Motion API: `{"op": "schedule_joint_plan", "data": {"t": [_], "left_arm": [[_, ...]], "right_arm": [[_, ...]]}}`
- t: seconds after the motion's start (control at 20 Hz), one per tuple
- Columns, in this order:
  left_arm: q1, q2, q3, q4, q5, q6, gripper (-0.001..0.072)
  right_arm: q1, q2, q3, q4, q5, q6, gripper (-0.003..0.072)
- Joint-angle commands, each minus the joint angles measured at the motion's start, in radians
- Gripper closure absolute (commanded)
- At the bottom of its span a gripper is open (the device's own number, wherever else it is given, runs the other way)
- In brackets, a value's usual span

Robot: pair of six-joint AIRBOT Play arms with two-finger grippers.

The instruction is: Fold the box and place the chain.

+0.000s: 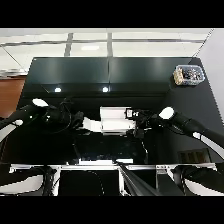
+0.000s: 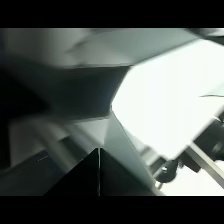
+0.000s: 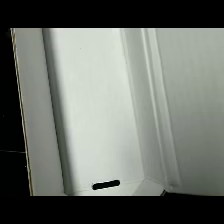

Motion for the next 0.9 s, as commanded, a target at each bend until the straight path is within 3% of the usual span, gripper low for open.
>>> {"op": "schedule_joint_plan", "data": {"t": [0.0,0.1,0.15,0.5,0.85], "left_arm": [[-0.04,-0.023,0.039,-0.093,-0.022,0.081,0.058],[-0.039,-0.023,0.056,-0.09,-0.029,0.084,0.0174],[-0.039,-0.023,0.064,-0.09,-0.034,0.097,0.0123],[-0.117,-0.023,0.104,-0.057,-0.052,0.071,0.0132],[-0.291,-0.015,0.248,0.274,0.058,-0.302,0.0134]], "right_arm": [[0.001,0.0,0.0,0.0,0.0,0.0,0.0262],[0.001,0.0,0.0,0.0,0.0,0.0,0.0262],[0.001,0.0,0.0,0.0,0.0,0.0,0.0262],[0.001,0.0,0.0,0.0,0.0,0.0,0.0262],[0.001,0.0,0.0,0.0,0.0,0.0,0.0262]]}}
